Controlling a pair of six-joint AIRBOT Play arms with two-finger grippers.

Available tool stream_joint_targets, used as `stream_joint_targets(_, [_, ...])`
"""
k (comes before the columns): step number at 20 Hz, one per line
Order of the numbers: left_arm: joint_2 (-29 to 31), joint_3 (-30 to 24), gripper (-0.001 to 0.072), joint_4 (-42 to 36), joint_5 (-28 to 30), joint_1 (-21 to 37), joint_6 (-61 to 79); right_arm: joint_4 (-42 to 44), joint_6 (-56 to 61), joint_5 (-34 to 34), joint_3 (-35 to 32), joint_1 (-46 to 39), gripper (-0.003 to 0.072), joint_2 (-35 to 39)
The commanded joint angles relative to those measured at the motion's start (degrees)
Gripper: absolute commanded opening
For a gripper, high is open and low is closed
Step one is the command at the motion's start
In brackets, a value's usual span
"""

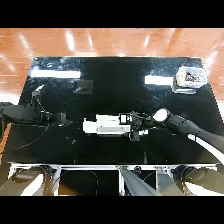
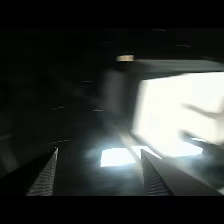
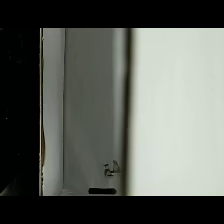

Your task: Fold the box and place the chain.

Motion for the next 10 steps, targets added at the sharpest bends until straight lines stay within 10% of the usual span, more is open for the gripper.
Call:
stream_joint_targets(1, [-0.2, -0.2, 0.0619, -17.3, -1.2, 2.7, 10.6, 0.0, 0.0, 0.0, 0.0, 0.0, 0.0543, 0.0])
stream_joint_targets(5, [-1.5, -0.2, 0.0612, 1.5, -0.9, 2.7, 0.5, 0.0, 0.0, 0.0, 0.0, 0.0, 0.0543, 0.0])
stream_joint_targets(9, [-10.7, -0.2, 0.0336, 2.9, 2.4, 2.7, -0.8, 0.0, 0.0, 0.0, 0.0, 0.0, 0.0543, 0.0])
stream_joint_targets(10, [-13.4, -0.2, 0.0099, 0.8, 2.8, 2.7, 1.2, 0.0, 0.0, 0.0, 0.0, 0.0, 0.0543, 0.0])
